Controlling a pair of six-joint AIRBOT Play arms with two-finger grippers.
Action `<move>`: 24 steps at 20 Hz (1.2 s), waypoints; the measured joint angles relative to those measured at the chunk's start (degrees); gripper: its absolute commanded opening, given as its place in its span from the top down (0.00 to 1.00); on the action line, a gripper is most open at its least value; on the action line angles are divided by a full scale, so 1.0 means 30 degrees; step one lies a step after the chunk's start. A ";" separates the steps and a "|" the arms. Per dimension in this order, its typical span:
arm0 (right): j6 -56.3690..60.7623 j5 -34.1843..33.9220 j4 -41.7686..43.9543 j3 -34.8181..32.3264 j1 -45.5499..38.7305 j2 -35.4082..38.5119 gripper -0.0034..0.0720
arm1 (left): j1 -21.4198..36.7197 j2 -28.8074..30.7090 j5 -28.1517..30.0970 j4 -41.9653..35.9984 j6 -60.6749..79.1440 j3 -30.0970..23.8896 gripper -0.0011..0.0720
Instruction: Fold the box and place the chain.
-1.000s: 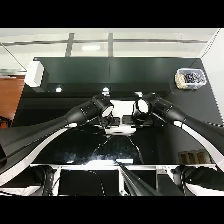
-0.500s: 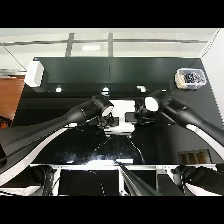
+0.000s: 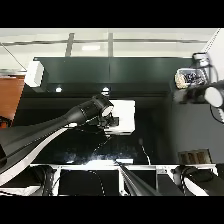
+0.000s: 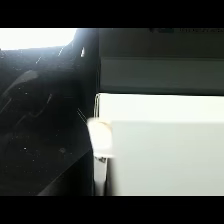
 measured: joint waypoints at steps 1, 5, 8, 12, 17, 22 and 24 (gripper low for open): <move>-0.0291 -0.1282 -0.0299 -0.0255 -0.0998 0.0000 0.57 | 0.0000 0.0000 0.0015 0.0000 0.0000 0.0000 0.94; -0.0823 -0.5005 -0.0474 -0.0714 -0.3869 -0.1829 0.05 | 0.0000 0.0000 0.0146 0.0000 0.0007 0.0000 0.94; -0.1559 -0.5734 0.0984 0.0801 -0.5282 -0.4583 0.05 | 0.0000 0.0000 0.0124 0.0000 0.0000 0.0000 0.94; -0.2470 -0.5144 0.2943 0.4903 -0.6543 -0.8466 0.05 | 0.0000 0.0000 0.0080 0.0000 -0.0007 0.0000 0.94; -0.2164 -0.2710 0.3971 1.0222 -0.7898 -1.2815 0.09 | 0.0000 0.0000 0.0087 0.0000 0.0000 0.0000 0.94; -0.1523 -0.1392 0.5472 1.2772 -0.9420 -1.5591 0.22 | 0.0000 0.0000 0.0087 0.0000 0.0000 0.0000 0.94; -0.1137 -0.1413 0.5741 1.3151 -0.9908 -1.6298 0.22 | 0.0000 0.0000 0.0095 0.0007 0.0000 0.0000 0.94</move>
